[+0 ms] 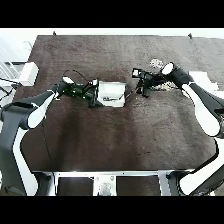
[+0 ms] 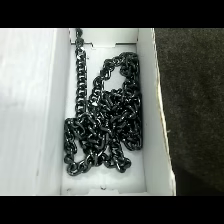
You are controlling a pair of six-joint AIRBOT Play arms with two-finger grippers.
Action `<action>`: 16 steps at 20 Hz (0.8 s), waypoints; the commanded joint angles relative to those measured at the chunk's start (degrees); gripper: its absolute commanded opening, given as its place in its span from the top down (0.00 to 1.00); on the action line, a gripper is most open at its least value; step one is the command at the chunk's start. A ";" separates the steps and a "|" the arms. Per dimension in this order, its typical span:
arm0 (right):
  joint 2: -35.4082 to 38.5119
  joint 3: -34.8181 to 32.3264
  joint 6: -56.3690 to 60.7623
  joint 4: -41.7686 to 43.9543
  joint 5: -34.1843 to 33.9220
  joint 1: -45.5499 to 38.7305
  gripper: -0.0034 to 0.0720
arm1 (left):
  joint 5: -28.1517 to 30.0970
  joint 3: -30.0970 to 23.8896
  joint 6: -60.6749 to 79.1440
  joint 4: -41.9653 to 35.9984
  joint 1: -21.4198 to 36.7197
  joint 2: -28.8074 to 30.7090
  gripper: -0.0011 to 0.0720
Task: Fold the box and place the chain.
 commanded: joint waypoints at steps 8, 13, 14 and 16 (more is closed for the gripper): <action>-5.95 6.47 -2.40 1.40 1.55 0.35 0.47 | 0.00 0.02 0.02 0.02 -0.04 0.00 0.58; -7.98 7.67 -1.09 1.31 1.31 0.50 0.57 | 0.00 0.02 0.00 0.02 -0.04 0.00 0.58; -8.44 8.15 -0.50 1.31 1.36 0.50 0.59 | -0.02 0.02 0.00 0.02 -0.04 0.00 0.58; -9.11 8.44 0.61 1.31 1.44 0.50 0.65 | -0.02 0.02 0.00 0.00 -0.04 0.00 0.58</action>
